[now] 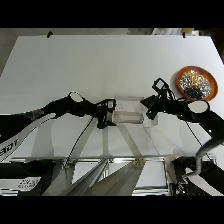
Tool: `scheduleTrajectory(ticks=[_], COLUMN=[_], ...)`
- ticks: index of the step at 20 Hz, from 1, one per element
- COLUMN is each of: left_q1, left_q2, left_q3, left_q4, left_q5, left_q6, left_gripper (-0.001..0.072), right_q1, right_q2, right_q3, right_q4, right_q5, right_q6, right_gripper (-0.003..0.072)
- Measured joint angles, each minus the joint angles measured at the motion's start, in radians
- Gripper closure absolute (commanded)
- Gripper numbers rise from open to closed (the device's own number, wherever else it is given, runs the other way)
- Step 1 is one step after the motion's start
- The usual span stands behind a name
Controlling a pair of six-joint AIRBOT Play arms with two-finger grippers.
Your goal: Fold the box and place the chain.
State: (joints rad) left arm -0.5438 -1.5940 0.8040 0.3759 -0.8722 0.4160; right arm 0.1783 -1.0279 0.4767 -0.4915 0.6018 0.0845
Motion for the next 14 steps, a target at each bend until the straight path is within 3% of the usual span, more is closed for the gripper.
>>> scheduleTrajectory(ticks=[8, 14], left_q1=[0.0, 0.0], left_q2=[0.0, 0.0], left_q3=[0.0, 0.0], left_q4=[0.001, 0.001], left_q5=[0.0, 0.0], left_q6=[0.002, 0.003], left_gripper=[0.038, 0.038], right_q1=[0.0, 0.001], right_q2=[-0.103, 0.018], right_q3=[0.014, 0.073], right_q4=[0.013, -0.074], right_q5=[0.023, 0.168], right_q6=[0.048, 0.07], right_gripper=[0.0669, 0.0669])
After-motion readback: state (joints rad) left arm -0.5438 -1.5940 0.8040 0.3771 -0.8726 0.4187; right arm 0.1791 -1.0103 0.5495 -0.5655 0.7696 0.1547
